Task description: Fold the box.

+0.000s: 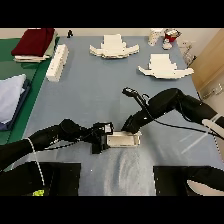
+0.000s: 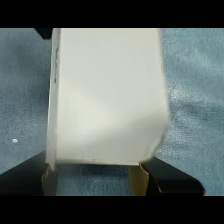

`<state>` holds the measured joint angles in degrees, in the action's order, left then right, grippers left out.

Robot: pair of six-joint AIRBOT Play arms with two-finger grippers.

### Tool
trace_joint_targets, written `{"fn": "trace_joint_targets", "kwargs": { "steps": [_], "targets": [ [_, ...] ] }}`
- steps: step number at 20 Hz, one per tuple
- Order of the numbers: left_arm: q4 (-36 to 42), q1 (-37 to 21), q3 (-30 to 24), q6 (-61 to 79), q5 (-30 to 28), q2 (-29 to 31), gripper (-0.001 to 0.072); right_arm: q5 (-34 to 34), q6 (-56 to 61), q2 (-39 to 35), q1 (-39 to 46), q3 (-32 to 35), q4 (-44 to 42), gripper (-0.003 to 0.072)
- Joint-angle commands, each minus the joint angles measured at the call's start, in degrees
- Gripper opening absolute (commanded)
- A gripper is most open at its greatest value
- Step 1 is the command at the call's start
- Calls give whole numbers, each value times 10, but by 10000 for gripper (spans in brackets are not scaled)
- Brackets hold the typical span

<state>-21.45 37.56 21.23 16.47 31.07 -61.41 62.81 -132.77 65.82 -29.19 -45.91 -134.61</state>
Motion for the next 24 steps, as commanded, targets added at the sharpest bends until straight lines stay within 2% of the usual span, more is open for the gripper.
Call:
{"fn": "trace_joint_targets", "kwargs": {
  "steps": [1, 6, 8, 9, 11, 12, 15, 16, 17, 21, 23, 24],
  "targets": [
    [0, 0, 1, 0, 0, 0, 514, -151, -37, -66, -75, 51, 69, 3],
    [0, 0, 1, 0, 0, 0, 514, -327, -102, -165, -171, 178, 75, 4],
    [0, 0, 1, 0, 0, 0, 514, -367, -104, -183, -200, 205, 95, 10],
    [0, 0, 1, 0, 0, 0, 514, -369, -104, -184, -209, 208, 109, 56],
    [0, 0, 1, 0, 0, 0, 514, -370, -129, -184, -220, 207, 116, 358],
    [0, 0, 1, 0, 0, 0, 514, -369, -156, -184, -228, 207, 116, 445],
    [0, 0, 1, 0, 0, 0, 514, -368, -218, -180, -245, 207, 117, 483],
    [0, 0, 1, 0, 0, 0, 514, -368, -229, -175, -245, 207, 117, 577],
    [0, 0, 1, 0, 0, 0, 514, -369, -241, -170, -245, 207, 117, 596],
    [0, 0, 1, 0, 0, 0, 514, -374, -244, -151, -245, 207, 142, 580],
    [0, 0, 1, 0, 0, 0, 514, -379, -244, -153, -245, 205, 161, 510],
    [0, 0, 1, 0, 0, 0, 514, -378, -244, -153, -245, 202, 173, 510]
  ]
}}
